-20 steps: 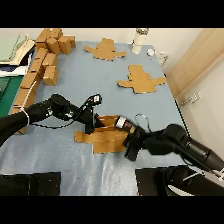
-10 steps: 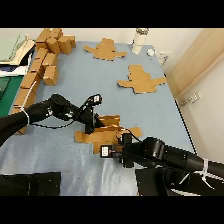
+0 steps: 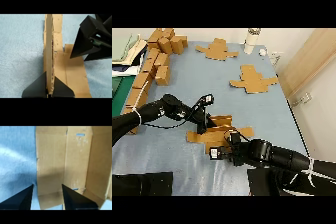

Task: Fold the box.

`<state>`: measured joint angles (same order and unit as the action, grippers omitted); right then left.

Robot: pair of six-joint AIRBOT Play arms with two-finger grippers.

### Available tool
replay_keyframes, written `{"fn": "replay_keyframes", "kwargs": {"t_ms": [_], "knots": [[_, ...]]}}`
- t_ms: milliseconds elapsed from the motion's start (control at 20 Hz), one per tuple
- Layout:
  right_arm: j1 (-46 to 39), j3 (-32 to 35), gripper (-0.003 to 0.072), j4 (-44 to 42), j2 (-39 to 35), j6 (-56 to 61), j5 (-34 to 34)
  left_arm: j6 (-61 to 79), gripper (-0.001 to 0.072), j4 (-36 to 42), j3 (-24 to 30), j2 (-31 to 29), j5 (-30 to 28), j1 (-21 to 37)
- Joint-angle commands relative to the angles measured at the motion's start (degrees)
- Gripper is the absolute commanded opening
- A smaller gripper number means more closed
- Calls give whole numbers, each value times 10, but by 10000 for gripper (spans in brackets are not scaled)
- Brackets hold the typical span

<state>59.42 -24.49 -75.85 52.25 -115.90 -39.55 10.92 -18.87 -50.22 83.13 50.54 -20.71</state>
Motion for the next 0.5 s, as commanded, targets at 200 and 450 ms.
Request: {"fn": "replay_keyframes", "kwargs": {"t_ms": [200,450], "knots": [[0,-13,536,38,-11,36,3,0,12,0,0,0,0,0],[-2,-15,536,68,-24,112,1,0,12,0,0,0,0,0]]}}
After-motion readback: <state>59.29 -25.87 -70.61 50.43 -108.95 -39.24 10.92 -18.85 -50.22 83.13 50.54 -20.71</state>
